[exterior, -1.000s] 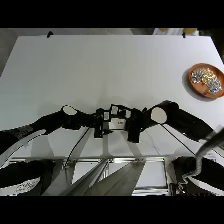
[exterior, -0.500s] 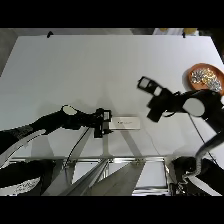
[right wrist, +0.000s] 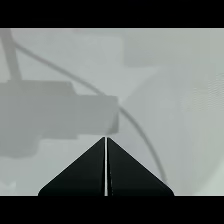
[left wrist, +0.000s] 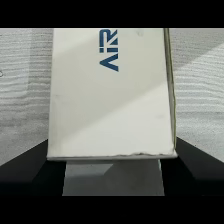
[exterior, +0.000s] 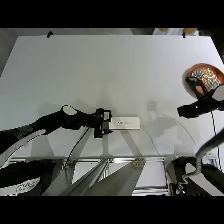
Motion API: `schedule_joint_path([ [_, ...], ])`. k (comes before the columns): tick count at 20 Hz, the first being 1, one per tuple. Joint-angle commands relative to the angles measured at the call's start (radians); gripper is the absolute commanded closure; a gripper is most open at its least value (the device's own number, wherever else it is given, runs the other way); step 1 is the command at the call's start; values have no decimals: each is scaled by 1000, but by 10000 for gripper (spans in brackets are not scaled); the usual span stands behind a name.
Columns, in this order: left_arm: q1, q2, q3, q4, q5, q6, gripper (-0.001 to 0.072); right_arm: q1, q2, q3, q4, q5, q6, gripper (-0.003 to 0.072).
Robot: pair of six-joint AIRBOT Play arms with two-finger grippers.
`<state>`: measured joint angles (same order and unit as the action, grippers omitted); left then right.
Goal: Fold the box and place the chain.
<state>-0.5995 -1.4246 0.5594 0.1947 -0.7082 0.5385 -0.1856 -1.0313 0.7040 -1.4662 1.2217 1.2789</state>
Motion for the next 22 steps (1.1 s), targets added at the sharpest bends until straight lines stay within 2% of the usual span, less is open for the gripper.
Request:
schedule_joint_path([
  [1, 0, 0, 0, 0, -1, 0, 576, -55, -18, -18, 10, 47, 35, 673],
  [4, 1, 0, 0, 2, -53, -36, 576, -55, -18, -18, 28, 46, 34, 673],
  [7, 16, 31, 0, 2, -56, -82, 575, -55, -18, -18, 35, 47, 34, 673],
  [11, 140, 236, 0, 60, -42, -309, 565, -55, -18, -18, 36, 47, 34, 673],
  [13, 252, 363, 0, 225, -21, -527, 556, -55, -18, -18, 51, 48, 72, 673],
  [17, 524, 563, 0, 747, -39, -1167, 556, -55, -18, -18, 56, 47, 82, 673],
  [20, 733, 637, 0, 1094, -92, -1603, 555, -55, -18, -18, 56, 47, 82, 673],
  [22, 853, 641, 0, 1214, -119, -1722, 555, -55, -18, -18, 56, 47, 82, 673],
])
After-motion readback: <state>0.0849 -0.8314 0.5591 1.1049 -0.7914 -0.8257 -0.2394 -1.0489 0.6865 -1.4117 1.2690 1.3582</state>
